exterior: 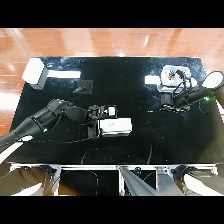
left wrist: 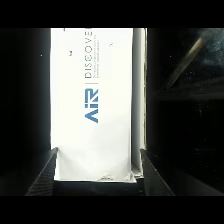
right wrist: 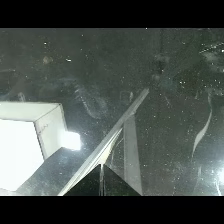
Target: Fold the box and place the chain.
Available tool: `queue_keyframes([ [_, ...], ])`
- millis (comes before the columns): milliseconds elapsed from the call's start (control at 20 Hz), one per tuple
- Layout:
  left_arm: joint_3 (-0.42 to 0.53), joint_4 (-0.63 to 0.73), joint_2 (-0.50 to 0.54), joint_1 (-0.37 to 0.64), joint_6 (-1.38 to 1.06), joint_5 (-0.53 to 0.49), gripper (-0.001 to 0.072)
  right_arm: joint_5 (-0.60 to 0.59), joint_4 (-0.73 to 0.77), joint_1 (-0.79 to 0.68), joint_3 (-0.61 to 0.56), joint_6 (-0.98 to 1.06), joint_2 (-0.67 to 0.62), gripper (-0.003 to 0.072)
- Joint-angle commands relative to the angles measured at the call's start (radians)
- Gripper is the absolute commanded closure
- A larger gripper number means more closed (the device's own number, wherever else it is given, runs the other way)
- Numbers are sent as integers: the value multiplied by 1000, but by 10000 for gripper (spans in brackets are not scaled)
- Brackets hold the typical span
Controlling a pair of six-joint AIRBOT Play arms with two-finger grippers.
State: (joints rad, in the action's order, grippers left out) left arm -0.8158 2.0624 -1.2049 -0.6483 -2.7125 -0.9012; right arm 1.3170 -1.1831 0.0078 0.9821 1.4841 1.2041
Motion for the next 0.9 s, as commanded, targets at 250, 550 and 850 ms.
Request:
queue_keyframes([
  [250, -2, -11, -13, 0, 1, 29, 87, -1, 0, -1, 0, 0, 0, 650],
  [550, -2, -12, -2, 1, 2, 30, 87, -1, 0, -1, 0, 0, 0, 650],
  [850, -2, -12, 6, 0, 2, 31, 88, 0, 1, -1, 0, 0, 0, 650],
])
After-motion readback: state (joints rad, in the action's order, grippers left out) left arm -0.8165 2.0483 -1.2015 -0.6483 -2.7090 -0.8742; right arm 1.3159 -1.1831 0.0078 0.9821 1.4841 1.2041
